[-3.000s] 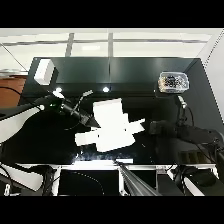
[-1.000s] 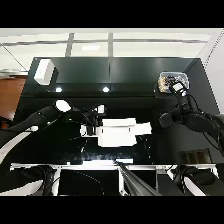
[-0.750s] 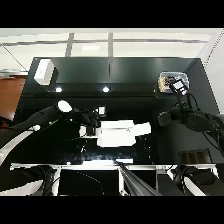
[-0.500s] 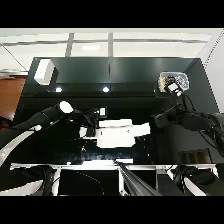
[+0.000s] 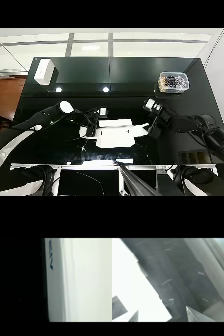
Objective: Fold the box and place the chain.
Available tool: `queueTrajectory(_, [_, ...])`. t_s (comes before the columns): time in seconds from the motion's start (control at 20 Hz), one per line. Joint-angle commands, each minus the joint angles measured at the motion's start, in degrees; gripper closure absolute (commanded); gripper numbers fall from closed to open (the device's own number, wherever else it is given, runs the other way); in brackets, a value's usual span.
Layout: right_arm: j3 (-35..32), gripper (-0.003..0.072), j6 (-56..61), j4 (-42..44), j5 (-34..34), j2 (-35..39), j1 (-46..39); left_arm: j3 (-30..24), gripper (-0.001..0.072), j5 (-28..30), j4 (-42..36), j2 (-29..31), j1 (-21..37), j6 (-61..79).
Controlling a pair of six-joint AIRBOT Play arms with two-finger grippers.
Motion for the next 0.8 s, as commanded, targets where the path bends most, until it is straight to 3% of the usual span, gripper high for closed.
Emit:
queueTrajectory(0.0, [-2.05,-0.0016,-12.70,7.26,-4.92,-0.72,2.43,0.04,0.0682,-0.02,0.13,-0.04,-0.02,-0.07])
queueTrajectory(0.35, [-4.07,-0.0018,-17.49,10.36,-7.13,-2.14,3.39,0.04,0.0682,-0.02,0.13,-0.04,-0.02,-0.07])
queueTrajectory(0.75, [-4.66,-0.0017,-23.17,10.34,-0.37,-7.13,10.71,0.04,0.0682,-0.17,0.11,-0.04,-0.02,-0.07])
